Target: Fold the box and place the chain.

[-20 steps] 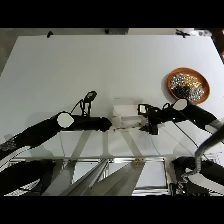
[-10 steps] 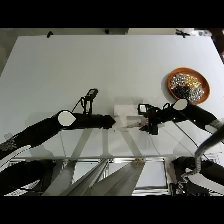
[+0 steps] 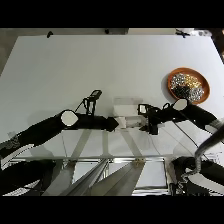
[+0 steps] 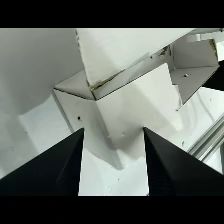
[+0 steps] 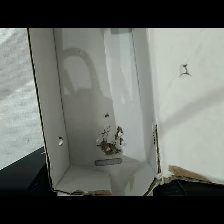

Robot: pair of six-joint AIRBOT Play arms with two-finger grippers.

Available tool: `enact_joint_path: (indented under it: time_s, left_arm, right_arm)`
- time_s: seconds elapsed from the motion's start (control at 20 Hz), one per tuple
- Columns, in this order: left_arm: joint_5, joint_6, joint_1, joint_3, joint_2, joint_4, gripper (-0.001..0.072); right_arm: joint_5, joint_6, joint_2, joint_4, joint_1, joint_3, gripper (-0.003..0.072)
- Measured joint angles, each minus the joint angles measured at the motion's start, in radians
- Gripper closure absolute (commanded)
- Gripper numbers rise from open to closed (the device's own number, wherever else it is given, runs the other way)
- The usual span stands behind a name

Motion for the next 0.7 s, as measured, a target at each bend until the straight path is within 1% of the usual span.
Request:
enact_joint_path:
  time_s: [0.2,0.4,0.55,0.7]
  left_arm:
    - [-0.005,-0.040,-0.014,0.038,-0.031,0.042,0.0290]
    - [-0.020,-0.167,-0.021,0.088,-0.061,0.148,0.0291]
    - [-0.053,-0.303,-0.024,0.134,-0.079,0.273,0.0291]
    - [-0.130,-0.463,-0.028,0.196,-0.099,0.433,0.0291]
  right_arm:
    - [0.000,0.001,0.000,0.000,0.000,0.000,0.0229]
    - [0.000,0.002,0.000,0.001,0.000,0.000,0.0229]
    - [0.000,0.001,0.000,0.001,0.000,0.000,0.0229]
    - [0.000,0.001,0.000,0.000,0.000,0.000,0.0229]
